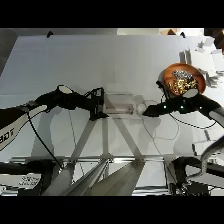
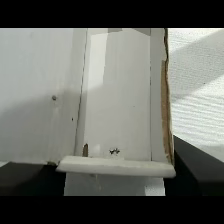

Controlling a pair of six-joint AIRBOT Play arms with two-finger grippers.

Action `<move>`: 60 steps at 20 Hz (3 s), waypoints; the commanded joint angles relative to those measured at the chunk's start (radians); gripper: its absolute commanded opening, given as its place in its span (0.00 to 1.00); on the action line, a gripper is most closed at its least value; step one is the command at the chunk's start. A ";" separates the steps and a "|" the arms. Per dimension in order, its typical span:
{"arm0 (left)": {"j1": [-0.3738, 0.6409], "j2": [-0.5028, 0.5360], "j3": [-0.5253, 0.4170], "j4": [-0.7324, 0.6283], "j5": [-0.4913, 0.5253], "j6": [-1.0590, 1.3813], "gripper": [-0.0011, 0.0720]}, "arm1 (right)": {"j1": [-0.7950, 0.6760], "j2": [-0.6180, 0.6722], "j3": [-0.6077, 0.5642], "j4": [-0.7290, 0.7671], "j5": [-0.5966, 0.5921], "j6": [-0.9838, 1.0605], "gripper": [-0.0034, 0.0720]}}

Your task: Fold the box and place the chain.

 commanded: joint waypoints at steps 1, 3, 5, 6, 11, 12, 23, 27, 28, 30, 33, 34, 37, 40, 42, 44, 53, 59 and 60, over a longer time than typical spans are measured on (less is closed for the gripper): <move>0.000 0.000 0.000 0.000 0.000 0.000 0.39 | 0.025 -0.024 -0.002 0.101 0.012 -0.025 0.05; 0.000 0.000 0.000 0.000 0.000 0.000 0.39 | 0.025 -0.023 -0.002 0.147 0.020 -0.064 0.05; 0.000 0.000 0.000 0.000 0.000 0.000 0.39 | 0.020 -0.010 -0.001 0.103 0.010 -0.066 0.05; 0.000 0.000 0.000 0.000 0.000 0.000 0.39 | 0.008 0.009 -0.001 0.058 0.009 -0.066 0.05; 0.000 0.000 0.000 0.000 0.000 0.000 0.39 | -0.122 0.106 -0.001 -0.128 0.010 -0.051 0.05; 0.000 0.000 0.000 0.000 0.000 0.000 0.39 | -0.127 0.102 -0.002 -0.133 0.002 -0.052 0.05; 0.000 0.000 0.000 0.000 0.000 0.000 0.39 | 0.009 0.005 -0.066 0.177 -0.093 -0.137 0.05; 0.000 0.000 0.000 0.000 0.000 0.000 0.39 | 0.011 0.031 -0.066 0.216 -0.049 -0.159 0.05; 0.000 0.000 0.000 0.000 0.000 0.000 0.39 | 0.010 0.036 -0.066 0.208 -0.050 -0.159 0.05; 0.000 0.000 0.000 0.000 0.000 0.000 0.39 | 0.000 0.053 -0.066 0.174 -0.068 -0.157 0.05; 0.000 0.000 0.000 0.000 0.000 0.000 0.39 | -0.075 0.110 -0.066 0.092 -0.072 -0.152 0.05; 0.000 0.000 0.000 0.000 0.000 0.000 0.39 | -0.100 0.126 -0.066 0.046 -0.070 -0.137 0.05; 0.000 0.000 0.000 0.000 0.000 0.000 0.39 | -0.118 0.127 -0.072 -0.060 -0.071 -0.096 0.05; 0.000 0.000 0.000 0.000 0.000 0.000 0.39 | -0.091 0.106 -0.106 -0.020 -0.134 -0.098 0.05; 0.000 0.000 0.000 0.000 0.000 0.000 0.39 | -0.063 0.075 -0.132 0.033 -0.172 -0.101 0.05; 0.000 0.000 0.000 0.000 0.000 0.000 0.39 | -0.031 0.065 -0.141 0.152 -0.174 -0.164 0.05; 0.000 0.000 0.000 0.000 0.000 0.000 0.39 | 0.004 0.066 -0.141 0.225 -0.129 -0.179 0.05; 0.000 0.000 0.000 0.000 0.000 0.000 0.39 | -0.084 0.112 -0.141 0.090 -0.144 -0.145 0.05; 0.000 0.000 0.000 0.000 0.000 0.000 0.39 | -0.085 0.111 -0.142 0.068 -0.148 -0.136 0.05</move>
